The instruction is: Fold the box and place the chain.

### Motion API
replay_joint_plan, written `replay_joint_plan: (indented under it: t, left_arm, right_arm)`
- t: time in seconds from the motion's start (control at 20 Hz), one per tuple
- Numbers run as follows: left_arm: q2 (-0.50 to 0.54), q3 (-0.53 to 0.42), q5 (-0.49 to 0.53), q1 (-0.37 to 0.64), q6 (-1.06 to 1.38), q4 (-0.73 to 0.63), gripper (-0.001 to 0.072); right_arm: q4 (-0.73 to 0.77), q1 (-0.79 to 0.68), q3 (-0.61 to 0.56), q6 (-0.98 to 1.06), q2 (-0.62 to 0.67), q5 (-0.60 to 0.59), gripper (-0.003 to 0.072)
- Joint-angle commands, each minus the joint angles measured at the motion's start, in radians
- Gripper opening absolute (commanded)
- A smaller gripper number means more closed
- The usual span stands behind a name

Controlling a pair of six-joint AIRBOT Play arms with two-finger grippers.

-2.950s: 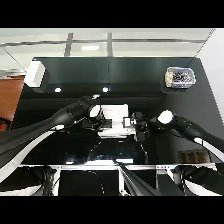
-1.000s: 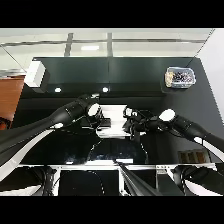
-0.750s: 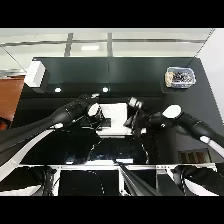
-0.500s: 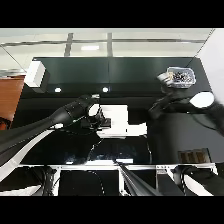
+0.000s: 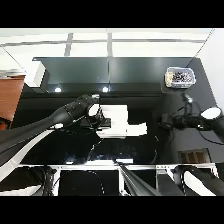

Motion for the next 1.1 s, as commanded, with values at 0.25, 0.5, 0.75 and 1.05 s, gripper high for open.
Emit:
replay_joint_plan:
  t: [0.25,0.5,0.75,1.05]
  left_arm:
    - [0.000,0.000,0.000,0.000,0.000,0.000,0.0028]
    - [0.000,0.000,0.000,0.000,0.000,0.000,0.0028]
    - [0.000,0.000,0.001,0.000,0.000,0.000,0.0028]
    - [0.000,0.000,0.004,0.000,0.000,0.000,0.0028]
  right_arm:
    - [0.294,0.276,0.005,-0.172,-0.097,-0.034,0.0012]
    - [0.294,0.264,0.042,-0.171,-0.097,0.095,0.0602]
    - [0.348,0.302,0.050,-0.171,-0.097,0.103,0.0603]
    - [0.377,0.385,0.066,-0.148,-0.097,0.041,0.0440]
